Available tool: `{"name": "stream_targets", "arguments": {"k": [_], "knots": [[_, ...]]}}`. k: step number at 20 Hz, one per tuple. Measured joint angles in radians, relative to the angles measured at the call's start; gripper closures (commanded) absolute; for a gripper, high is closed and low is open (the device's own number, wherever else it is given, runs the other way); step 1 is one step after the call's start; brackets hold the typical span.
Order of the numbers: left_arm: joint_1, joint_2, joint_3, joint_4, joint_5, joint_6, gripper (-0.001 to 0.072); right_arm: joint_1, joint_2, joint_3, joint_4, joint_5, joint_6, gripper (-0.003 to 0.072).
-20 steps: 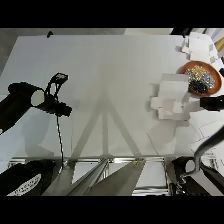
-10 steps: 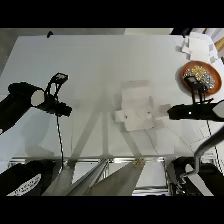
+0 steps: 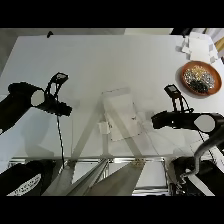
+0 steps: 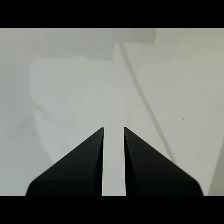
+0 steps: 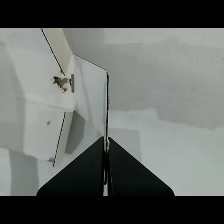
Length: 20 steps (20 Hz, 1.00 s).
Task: Fold the box and place the chain.
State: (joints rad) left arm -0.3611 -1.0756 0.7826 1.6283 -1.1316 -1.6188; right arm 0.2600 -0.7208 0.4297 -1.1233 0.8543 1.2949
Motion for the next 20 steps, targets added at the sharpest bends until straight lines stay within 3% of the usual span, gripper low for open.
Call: {"name": "stream_targets", "arguments": {"k": [3,7,8,10,14,15,20], "knots": [[0.0,0.0,0.0,-0.033,0.033,0.011,0.0567,0.02,0.001,-0.003,0.0,-0.015,0.011,0.0669],[0.0,-0.002,0.0,-0.198,0.076,0.163,0.0406,0.029,0.001,-0.003,0.0,-0.021,0.015,0.0669],[0.0,-0.005,0.0,-0.273,0.097,0.237,0.0344,0.03,0.001,-0.003,0.0,-0.022,0.015,0.0668],[0.0,-0.021,0.0,-0.449,0.134,0.407,0.0141,0.031,0.001,-0.003,-0.001,-0.023,0.016,0.0668],[0.0,-0.099,0.0,-0.776,0.154,0.729,0.0122,0.031,0.001,-0.003,-0.001,-0.023,0.017,0.0668],[0.0,-0.129,0.0,-0.839,0.145,0.796,0.0068,0.031,0.001,-0.003,-0.001,-0.023,0.017,0.0668],[0.0,-0.293,0.0,-1.033,0.127,0.999,0.006,0.031,0.001,-0.003,-0.001,-0.023,0.017,0.0668]]}}
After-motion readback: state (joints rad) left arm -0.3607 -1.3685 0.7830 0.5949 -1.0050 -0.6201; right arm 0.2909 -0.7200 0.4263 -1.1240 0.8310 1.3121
